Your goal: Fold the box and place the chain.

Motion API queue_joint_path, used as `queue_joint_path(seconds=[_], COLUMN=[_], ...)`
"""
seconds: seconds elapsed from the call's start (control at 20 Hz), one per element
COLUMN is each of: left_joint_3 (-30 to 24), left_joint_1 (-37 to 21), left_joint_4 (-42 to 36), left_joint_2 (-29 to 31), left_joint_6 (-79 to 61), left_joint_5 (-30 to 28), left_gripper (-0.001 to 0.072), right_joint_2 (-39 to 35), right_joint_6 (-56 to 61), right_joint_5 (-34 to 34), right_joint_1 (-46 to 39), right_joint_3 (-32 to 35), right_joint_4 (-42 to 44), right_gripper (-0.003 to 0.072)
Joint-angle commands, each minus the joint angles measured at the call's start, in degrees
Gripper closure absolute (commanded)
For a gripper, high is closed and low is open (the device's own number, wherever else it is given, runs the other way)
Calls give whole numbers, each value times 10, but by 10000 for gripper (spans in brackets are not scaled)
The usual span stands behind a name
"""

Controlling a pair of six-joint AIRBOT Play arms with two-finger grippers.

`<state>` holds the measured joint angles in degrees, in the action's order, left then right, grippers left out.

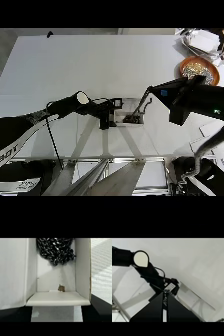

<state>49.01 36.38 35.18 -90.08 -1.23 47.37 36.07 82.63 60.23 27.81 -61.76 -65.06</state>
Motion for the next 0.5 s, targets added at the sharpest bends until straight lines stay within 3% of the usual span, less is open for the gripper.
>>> queue_joint_path(seconds=[0.0, 0.2, 0.45], left_joint_3=[0, 0, 0], left_joint_1=[0, 0, 0], left_joint_4=[0, 0, 0], left_joint_2=[0, 0, 0], left_joint_6=[0, 0, 0], left_joint_5=[0, 0, 0], left_gripper=[385, 385, 385], right_joint_2=[14, 83, 174], right_joint_6=[-1, -2, -2], right_joint_5=[-2, 47, 32], right_joint_1=[1, 1, 1], right_joint_3=[0, 11, 98], right_joint_4=[-24, -27, -26], right_gripper=[667, 667, 667])
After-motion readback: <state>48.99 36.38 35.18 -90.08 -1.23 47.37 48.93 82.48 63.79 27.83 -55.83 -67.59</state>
